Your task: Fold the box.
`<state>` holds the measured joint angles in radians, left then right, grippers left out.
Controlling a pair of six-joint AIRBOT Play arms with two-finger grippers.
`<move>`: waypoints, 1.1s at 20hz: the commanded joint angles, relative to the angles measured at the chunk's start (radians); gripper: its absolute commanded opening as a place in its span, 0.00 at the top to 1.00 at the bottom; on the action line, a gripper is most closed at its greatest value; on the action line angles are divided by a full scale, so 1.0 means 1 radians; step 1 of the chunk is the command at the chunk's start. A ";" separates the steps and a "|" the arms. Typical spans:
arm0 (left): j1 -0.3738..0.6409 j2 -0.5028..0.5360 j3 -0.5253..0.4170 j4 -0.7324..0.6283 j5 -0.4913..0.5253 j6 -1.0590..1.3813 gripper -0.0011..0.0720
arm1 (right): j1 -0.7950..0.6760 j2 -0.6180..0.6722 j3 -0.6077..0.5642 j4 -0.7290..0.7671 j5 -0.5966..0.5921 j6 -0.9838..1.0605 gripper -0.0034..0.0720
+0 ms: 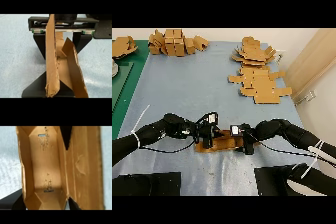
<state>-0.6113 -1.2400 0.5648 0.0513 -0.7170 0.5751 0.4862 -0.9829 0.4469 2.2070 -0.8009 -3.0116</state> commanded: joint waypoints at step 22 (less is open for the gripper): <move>0.000 0.000 -0.001 0.000 0.000 0.000 0.96 | 0.001 -0.020 -0.001 -0.039 0.008 0.000 0.02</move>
<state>-0.6113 -1.2400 0.5648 0.0517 -0.7170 0.5751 0.4862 -1.0016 0.4469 2.1723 -0.7944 -3.0116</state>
